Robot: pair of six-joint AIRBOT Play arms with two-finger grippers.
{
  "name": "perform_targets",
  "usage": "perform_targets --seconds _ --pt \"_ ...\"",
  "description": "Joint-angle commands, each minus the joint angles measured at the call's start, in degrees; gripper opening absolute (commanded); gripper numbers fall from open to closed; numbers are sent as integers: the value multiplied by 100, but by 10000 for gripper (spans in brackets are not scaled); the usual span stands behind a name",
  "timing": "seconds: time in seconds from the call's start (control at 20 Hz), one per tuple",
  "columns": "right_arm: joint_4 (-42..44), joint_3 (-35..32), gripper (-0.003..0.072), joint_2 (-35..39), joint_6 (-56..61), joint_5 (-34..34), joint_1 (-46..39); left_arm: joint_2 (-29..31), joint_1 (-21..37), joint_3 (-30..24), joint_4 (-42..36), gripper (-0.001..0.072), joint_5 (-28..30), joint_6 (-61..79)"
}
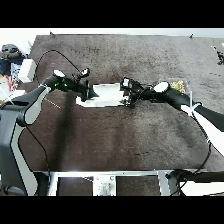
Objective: Fold the box and place the chain.
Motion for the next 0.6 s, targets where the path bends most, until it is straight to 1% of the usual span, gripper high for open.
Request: perform_targets --seconds 0.0,0.15,0.4,0.55 --pt "-63 382 704 -295 63 680 -214 -4 0 -2 -2 12 -7 2" --pt "-72 728 703 -579 -2 1049 -315 -4 0 -2 0 12 -9 2" --pt "-103 861 703 -743 -516 1043 -317 -4 0 -2 0 12 -7 2" --pt "-96 1152 703 -1049 -520 1270 -321 -4 0 -2 -2 12 -9 2"
